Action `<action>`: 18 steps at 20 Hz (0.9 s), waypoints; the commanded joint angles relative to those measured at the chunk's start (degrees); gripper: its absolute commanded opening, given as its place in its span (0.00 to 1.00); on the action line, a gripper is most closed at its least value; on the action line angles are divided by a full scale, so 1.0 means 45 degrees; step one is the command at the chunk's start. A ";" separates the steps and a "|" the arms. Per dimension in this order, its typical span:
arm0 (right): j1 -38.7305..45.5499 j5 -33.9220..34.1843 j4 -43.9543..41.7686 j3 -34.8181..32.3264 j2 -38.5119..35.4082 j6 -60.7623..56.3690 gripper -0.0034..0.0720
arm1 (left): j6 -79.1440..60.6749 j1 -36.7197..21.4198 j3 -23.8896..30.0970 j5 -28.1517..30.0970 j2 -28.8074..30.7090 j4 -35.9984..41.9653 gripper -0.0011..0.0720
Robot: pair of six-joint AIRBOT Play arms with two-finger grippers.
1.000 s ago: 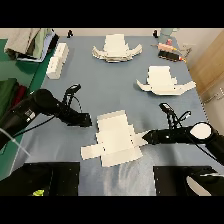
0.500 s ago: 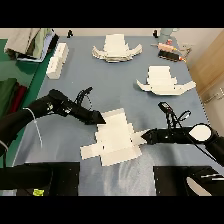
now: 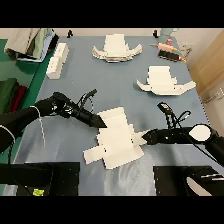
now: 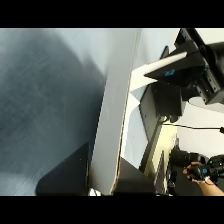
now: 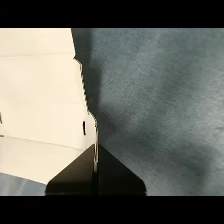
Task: Fold the box.
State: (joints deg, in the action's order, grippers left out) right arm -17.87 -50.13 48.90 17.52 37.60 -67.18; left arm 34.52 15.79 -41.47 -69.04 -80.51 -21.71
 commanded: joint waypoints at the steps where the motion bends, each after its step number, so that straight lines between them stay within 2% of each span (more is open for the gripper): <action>1: 0.0000 0.0010 0.0083 0.0000 -0.0010 -0.0010 0.05 | -0.0544 -0.0015 -0.0005 -0.0267 -0.0049 -0.0175 0.04; 2: 0.0000 0.0015 0.0087 0.0000 -0.0010 -0.0010 0.06 | -0.0588 -0.0015 -0.0005 -0.0267 -0.0049 -0.0131 0.04; 3: 0.0000 0.0024 0.0151 0.0000 -0.0010 -0.0010 0.15 | -0.0578 -0.0015 -0.0005 -0.0262 -0.0049 -0.0063 0.04; 5: 0.0005 0.0165 0.0840 0.0005 -0.0015 -0.0185 0.43 | -0.0418 -0.0015 -0.0005 -0.0160 -0.0049 0.0223 0.04; 8: 0.0345 0.0529 0.3215 0.0277 -0.0039 -0.2045 0.45 | -0.1375 -0.0029 -0.0233 -0.0053 -0.0044 0.1321 0.04; 12: 0.1035 0.0282 0.7155 0.1923 -0.0039 -0.5362 0.45 | -0.4148 0.0345 -0.0884 0.0029 0.0306 0.1292 0.03; 14: 0.1195 0.0019 0.8364 0.2798 -0.0039 -0.6309 0.45 | -0.5149 0.0753 -0.0923 0.0544 0.0738 0.1035 0.03; 16: 0.1200 0.0010 0.8262 0.3623 -0.0039 -0.6445 0.45 | -0.5751 0.1360 -0.0918 0.1676 0.1200 0.0602 0.03; 18: 0.1195 -0.0112 0.6246 0.4211 -0.0039 -0.6445 0.43 | -0.6115 0.2118 -0.0918 0.2924 0.1705 0.0607 0.03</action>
